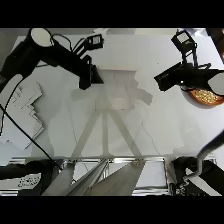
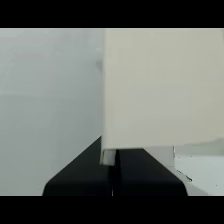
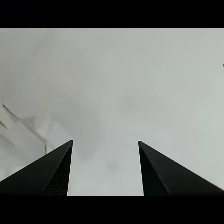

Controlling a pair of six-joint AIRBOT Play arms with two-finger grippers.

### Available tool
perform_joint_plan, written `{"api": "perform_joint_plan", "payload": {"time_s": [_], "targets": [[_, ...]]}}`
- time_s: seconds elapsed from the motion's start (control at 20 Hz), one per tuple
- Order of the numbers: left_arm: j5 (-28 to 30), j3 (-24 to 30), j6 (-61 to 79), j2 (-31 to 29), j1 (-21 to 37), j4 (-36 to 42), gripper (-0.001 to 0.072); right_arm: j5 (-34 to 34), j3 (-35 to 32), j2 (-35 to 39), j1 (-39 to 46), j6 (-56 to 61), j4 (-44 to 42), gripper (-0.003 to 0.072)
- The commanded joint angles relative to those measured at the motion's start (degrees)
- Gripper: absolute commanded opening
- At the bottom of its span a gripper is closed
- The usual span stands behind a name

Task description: Fold the box and place the chain.

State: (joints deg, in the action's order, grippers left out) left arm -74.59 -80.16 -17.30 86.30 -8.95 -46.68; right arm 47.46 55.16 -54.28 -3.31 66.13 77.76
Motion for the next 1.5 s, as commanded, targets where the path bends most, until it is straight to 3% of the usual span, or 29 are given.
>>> {"api": "perform_joint_plan", "payload": {"time_s": [0.0, 0.3, 0.6, 0.9, 1.45], "targets": [[10.54, 11.37, 8.92, -0.13, -0.04, 5.25, 0.0002, 0.52, 0.07, 0.11, 0.00, 0.11, 1.57, 0.0453], [16.09, 11.82, 19.82, 10.75, -0.04, 12.90, 0.0004, -0.02, 0.07, 0.11, 0.00, 0.09, 1.57, 0.0452], [17.38, 11.82, 22.86, 15.23, -0.04, 13.60, 0.0005, -0.17, 0.07, 0.11, 0.00, 0.11, 1.55, 0.0452], [17.70, 11.82, 25.27, 16.00, 0.02, 13.27, 0.0005, -0.17, 0.07, 0.11, 0.00, 0.11, 1.53, 0.0452], [10.71, 11.23, 26.32, 15.80, 3.67, 13.64, 0.0004, -0.15, 0.07, 0.11, 0.00, 0.13, 1.27, 0.0452]]}}
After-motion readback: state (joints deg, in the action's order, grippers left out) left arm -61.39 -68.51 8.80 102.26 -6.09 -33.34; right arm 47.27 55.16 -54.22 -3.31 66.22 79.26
